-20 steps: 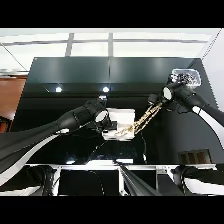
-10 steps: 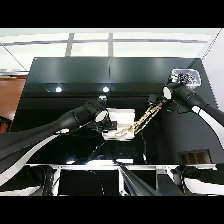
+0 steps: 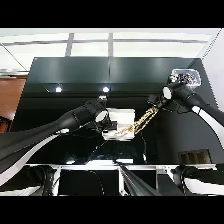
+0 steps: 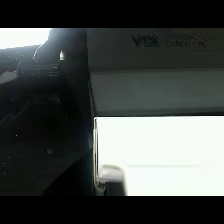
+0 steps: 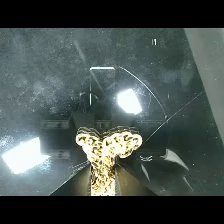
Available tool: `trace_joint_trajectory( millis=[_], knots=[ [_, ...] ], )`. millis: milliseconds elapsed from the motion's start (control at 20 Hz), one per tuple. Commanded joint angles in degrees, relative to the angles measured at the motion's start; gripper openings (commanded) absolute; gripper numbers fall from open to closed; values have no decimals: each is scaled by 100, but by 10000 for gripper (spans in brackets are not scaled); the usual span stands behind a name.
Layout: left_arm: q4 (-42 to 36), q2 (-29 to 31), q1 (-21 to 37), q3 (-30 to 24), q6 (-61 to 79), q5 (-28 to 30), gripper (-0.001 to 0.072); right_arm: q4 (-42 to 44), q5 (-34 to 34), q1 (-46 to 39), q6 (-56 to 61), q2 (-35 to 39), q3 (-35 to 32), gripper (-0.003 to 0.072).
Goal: Fold the box and place the chain.
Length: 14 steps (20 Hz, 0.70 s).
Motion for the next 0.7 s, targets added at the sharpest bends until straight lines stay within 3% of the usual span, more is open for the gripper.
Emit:
trace_joint_trajectory(
  millis=[0, 150, 400, 650],
  knots=[
    [0, 0, 2, 7, 2, 0, 31, 426, 20, -4, -916, 55, 2, 20],
    [0, 0, 2, 7, 2, 2, 30, 796, 118, 7, -2063, 446, 2, 19],
    [0, 0, 2, 7, 4, 2, 31, 1023, 466, -4, -3117, 1888, 17, 19],
    [0, 0, 2, 7, 2, 2, 31, 2817, 1423, -4, -4529, 3095, 522, 19]
  ],
)
